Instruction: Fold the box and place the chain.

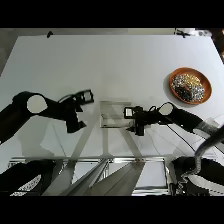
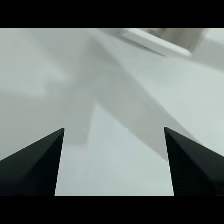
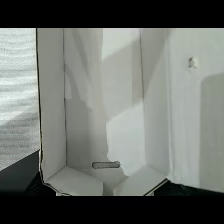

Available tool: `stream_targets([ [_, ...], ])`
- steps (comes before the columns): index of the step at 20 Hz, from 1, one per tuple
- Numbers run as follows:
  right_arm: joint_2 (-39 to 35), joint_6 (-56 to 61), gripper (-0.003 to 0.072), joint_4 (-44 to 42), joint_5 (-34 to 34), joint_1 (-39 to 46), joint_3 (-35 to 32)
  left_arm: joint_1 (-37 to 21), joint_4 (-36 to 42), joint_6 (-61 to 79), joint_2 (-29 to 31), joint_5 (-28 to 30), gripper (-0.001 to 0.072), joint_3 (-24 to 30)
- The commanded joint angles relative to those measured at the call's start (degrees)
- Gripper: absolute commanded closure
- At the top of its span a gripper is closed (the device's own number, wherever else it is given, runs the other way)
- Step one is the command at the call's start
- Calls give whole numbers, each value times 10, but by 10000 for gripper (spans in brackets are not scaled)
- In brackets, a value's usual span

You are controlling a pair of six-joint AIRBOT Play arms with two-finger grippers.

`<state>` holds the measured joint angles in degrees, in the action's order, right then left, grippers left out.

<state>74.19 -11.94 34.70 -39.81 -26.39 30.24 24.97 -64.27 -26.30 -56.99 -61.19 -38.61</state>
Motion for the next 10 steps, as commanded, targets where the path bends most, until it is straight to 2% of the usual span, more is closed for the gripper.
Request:
stream_targets([
  [1,0,0,283,0,0,0,0,-22,168,345,-15,66,-6,77],
  [4,0,0,283,0,0,0,0,-19,271,402,-75,103,-7,78],
  [7,0,0,283,0,0,0,0,-15,283,418,-132,129,-7,78],
  [10,0,0,283,0,0,0,0,-9,283,418,-165,151,-8,78],
])
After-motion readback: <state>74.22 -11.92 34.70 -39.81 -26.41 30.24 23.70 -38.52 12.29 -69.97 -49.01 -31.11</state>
